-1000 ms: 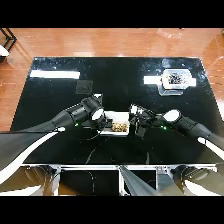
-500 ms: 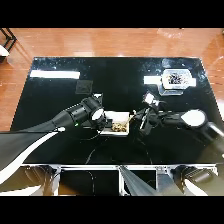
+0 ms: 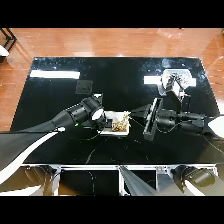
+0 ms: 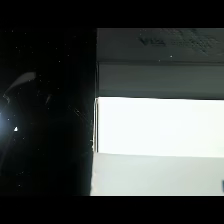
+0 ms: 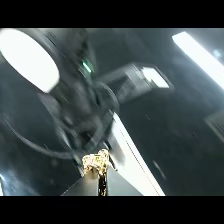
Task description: Fold the box and place the chain.
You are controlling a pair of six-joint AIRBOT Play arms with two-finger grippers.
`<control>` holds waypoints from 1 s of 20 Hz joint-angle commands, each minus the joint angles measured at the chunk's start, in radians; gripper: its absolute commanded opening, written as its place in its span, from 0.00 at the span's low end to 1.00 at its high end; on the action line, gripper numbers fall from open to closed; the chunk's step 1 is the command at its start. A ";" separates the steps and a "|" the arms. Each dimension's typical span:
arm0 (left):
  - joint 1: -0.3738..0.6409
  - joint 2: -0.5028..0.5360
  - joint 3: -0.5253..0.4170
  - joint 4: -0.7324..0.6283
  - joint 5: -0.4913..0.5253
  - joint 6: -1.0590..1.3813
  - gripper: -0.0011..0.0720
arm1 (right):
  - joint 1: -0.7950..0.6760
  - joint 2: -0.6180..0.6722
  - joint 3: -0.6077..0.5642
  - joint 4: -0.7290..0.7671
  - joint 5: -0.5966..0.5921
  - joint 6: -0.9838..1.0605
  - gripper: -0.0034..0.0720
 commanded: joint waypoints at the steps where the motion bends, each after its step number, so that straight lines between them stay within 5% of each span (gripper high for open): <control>1: 0.000 0.000 0.000 0.000 0.003 0.000 0.05 | 0.074 0.002 0.005 0.037 -0.081 0.014 0.07; 5: 0.000 0.000 0.000 0.000 0.002 0.000 0.05 | 0.078 -0.085 -0.019 -0.077 -0.077 0.113 0.07; 12: 0.000 0.000 0.000 0.001 0.011 0.000 0.05 | 0.132 -0.244 -0.021 -0.026 -0.131 0.133 0.10; 14: 0.001 0.000 0.000 0.000 0.019 0.000 0.05 | 0.122 -0.242 -0.017 -0.028 -0.127 0.156 0.79; 15: 0.001 0.000 0.000 0.000 0.021 0.000 0.05 | 0.098 -0.241 -0.011 -0.038 -0.117 0.203 0.95; 20: 0.001 0.000 0.000 0.000 0.018 0.000 0.05 | -0.163 -0.182 0.008 -0.127 0.196 0.319 0.95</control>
